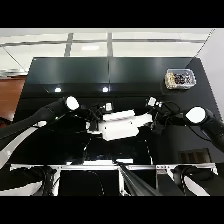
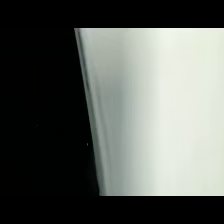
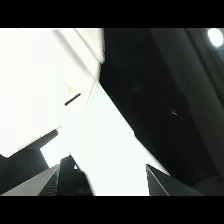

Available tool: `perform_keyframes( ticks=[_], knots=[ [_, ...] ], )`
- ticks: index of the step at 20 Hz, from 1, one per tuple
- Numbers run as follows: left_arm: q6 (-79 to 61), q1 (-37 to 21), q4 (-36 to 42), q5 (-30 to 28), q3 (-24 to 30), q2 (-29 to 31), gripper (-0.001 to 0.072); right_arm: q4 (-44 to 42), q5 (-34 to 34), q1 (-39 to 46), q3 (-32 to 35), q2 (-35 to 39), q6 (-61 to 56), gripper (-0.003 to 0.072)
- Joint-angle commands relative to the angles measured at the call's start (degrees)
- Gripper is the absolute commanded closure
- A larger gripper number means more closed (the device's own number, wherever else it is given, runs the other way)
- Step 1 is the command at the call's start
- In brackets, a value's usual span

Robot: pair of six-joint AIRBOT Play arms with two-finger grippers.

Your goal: Fold the box and place the chain.

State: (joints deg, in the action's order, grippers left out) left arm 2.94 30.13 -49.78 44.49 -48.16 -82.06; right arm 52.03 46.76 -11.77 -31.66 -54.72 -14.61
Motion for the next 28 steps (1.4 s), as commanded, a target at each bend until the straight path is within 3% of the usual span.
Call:
perform_keyframes(
  ticks=[1,8,11,18,20,28],
  knots=[
    [-1.66,0.07,-0.48,0.81,-0.11,-0.39,0.0684,0.09,1.20,-1.60,0.96,-0.24,5.84,0.0071],
    [-1.44,0.07,-0.55,2.45,-0.92,-0.39,0.0684,-0.15,1.99,-2.93,2.21,-0.35,6.12,0.0071],
    [-1.27,0.07,-0.52,2.49,-0.92,-0.39,0.0684,-5.51,2.69,-5.75,3.56,-0.96,7.15,0.0071],
    [-1.25,0.11,-0.52,2.80,-0.92,-0.39,0.0684,-6.34,-5.11,-11.15,7.17,-2.67,12.52,0.0068],
    [-1.25,0.11,-0.55,3.32,-0.92,-0.39,0.0684,-7.23,-6.69,-11.13,7.17,-2.71,12.57,-0.0034],
    [-1.27,0.13,-0.55,3.87,-0.94,-0.39,0.0684,-16.46,-3.87,-11.15,7.15,-2.73,24.72,-0.0034]
  ],
)
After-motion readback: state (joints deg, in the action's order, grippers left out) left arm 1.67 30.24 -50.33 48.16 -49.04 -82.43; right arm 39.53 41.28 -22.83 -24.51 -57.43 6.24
